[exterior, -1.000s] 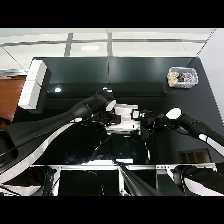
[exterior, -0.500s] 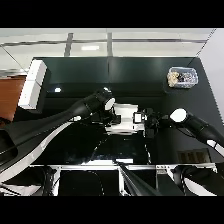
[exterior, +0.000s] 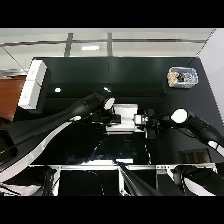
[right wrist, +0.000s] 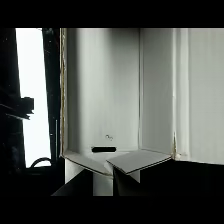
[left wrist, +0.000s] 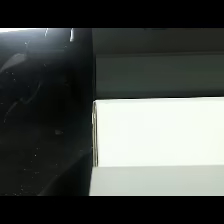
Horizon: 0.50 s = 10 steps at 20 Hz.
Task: Fold the box and place the chain.
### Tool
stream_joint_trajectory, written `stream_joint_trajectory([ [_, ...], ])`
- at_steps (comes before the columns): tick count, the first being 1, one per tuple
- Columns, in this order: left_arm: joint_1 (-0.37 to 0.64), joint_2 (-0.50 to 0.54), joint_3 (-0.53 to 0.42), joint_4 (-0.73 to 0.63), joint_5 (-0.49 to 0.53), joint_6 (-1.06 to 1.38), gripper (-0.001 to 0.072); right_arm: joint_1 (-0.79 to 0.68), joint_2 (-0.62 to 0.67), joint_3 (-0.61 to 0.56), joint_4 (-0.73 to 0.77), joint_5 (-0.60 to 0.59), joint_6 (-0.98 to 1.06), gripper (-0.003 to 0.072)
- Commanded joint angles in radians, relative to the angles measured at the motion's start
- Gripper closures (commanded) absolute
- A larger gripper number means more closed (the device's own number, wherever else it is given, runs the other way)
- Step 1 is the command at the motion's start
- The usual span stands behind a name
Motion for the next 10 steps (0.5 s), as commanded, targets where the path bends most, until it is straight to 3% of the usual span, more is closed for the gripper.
stream_joint_trajectory([
  [1,0.001,0.0,0.0,-0.001,-0.002,0.002,0.0685,0.0,-0.003,0.0,0.079,0.0,0.001,0.0559],
  [5,0.001,0.0,0.0,0.0,-0.002,0.002,0.0685,0.0,-0.035,0.0,0.24,-0.007,0.0,0.0559],
  [10,0.0,0.0,0.001,-0.001,-0.002,0.002,0.0685,0.0,-0.061,0.0,0.283,-0.002,0.002,0.0558],
])
